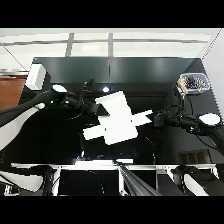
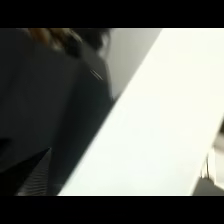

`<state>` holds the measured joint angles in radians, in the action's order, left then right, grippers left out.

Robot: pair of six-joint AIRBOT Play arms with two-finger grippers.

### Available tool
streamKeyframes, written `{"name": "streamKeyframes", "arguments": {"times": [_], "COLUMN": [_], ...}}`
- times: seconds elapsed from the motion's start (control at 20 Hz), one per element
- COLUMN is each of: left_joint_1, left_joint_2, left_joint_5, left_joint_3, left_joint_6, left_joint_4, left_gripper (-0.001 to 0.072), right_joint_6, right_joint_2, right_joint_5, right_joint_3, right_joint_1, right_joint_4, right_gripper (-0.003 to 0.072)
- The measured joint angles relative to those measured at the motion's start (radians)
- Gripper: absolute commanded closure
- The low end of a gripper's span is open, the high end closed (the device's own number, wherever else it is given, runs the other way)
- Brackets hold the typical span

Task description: Fold the box and place the chain.

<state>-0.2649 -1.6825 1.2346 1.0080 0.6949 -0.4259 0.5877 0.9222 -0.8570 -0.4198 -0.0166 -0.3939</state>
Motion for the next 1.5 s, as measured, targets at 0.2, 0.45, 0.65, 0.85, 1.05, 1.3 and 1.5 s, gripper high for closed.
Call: {"name": "streamKeyframes", "arguments": {"times": [0.2, 0.45, 0.65, 0.85, 1.05, 1.3, 1.5], "left_joint_1": [-0.029, -0.019, -0.014, -0.012, -0.035, -0.137, -0.216], "left_joint_2": [-0.077, -0.101, -0.106, -0.103, -0.048, 0.080, 0.112], "left_joint_5": [0.097, 0.154, 0.161, 0.154, 0.130, -0.019, -0.137], "left_joint_3": [0.104, 0.145, 0.151, 0.154, 0.146, 0.093, 0.078], "left_joint_6": [-0.015, -0.049, -0.061, -0.064, -0.077, -0.252, -0.464], "left_joint_4": [-0.122, -0.191, -0.205, -0.205, -0.233, -0.240, -0.287], "left_gripper": [0.0392, 0.0665, 0.0683, 0.0687, 0.0688, 0.0686, 0.0686], "right_joint_6": [0.003, 0.003, 0.003, 0.002, -0.043, -0.143, -0.204], "right_joint_2": [0.000, 0.000, 0.000, -0.001, -0.001, 0.002, 0.010], "right_joint_5": [0.002, 0.001, -0.001, -0.004, -0.094, -0.198, -0.217], "right_joint_3": [0.000, 0.000, 0.000, -0.023, -0.208, -0.342, -0.307], "right_joint_1": [0.001, 0.001, 0.001, -0.011, -0.060, -0.056, 0.008], "right_joint_4": [-0.002, -0.004, -0.006, -0.044, -0.139, -0.311, -0.418], "right_gripper": [0.0671, 0.0671, 0.0646, -0.0023, -0.0022, -0.0022, -0.0022]}}
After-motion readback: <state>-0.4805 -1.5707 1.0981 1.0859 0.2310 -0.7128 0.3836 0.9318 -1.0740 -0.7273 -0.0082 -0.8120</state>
